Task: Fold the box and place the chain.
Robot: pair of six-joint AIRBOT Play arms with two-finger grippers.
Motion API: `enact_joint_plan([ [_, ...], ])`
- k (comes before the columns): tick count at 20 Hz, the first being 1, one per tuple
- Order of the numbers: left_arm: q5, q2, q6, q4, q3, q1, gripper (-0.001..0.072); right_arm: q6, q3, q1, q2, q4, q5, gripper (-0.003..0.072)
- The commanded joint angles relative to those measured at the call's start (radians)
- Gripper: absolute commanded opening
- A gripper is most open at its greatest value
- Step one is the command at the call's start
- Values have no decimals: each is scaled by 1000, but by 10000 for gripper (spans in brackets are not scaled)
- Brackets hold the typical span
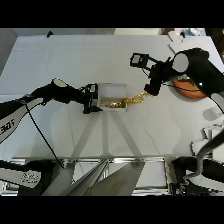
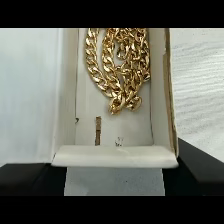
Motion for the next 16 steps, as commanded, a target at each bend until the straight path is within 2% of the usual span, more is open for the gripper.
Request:
enact_joint_plan([
  [1,0,0,0,0,0,0,214,-282,-5,-36,-112,103,-31,652],
  [4,0,0,0,0,0,0,214,-412,-41,-33,-170,194,-106,652],
  [11,0,0,0,0,0,0,214,-427,-49,-18,-246,193,-123,653],
  [16,0,0,0,0,0,0,214,-423,-108,10,-266,189,-238,674],
])
